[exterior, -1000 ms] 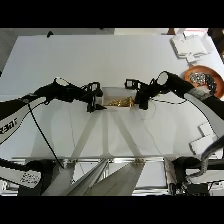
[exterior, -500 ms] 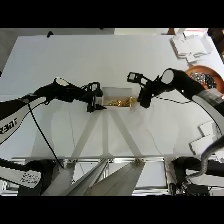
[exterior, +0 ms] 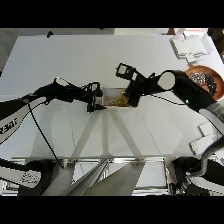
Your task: Fold the box and place the chain.
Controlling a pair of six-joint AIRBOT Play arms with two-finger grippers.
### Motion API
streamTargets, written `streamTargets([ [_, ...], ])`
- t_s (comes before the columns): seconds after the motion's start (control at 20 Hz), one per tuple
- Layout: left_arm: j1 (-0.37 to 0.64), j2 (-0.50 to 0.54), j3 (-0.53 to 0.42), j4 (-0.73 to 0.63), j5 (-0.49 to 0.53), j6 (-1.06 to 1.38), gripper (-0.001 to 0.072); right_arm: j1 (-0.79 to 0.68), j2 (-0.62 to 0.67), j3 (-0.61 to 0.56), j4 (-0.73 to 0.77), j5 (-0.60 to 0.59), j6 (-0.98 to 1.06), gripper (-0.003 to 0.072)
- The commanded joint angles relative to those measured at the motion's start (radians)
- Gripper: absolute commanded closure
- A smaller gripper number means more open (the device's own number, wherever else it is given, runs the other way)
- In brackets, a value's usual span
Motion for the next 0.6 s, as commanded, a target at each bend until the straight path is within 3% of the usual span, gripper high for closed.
streamTargets([
  [0.0,0.0,0.0,0.0,0.0,0.0,0.0,0.0373,0.087,0.007,0.001,0.048,-0.178,0.007,0.0679],
  [0.15,0.0,0.0,0.0,0.0,0.0,0.0,0.0373,0.108,0.001,0.001,0.048,-0.249,0.01,0.0679],
  [0.45,0.0,0.0,0.0,0.0,0.0,0.0,0.0373,0.108,-0.002,0.001,0.048,-0.236,0.011,0.0666],
  [0.55,0.0,0.0,0.0,0.0,0.0,0.0,0.0373,0.108,-0.002,0.001,0.047,-0.236,0.01,0.0472],
])
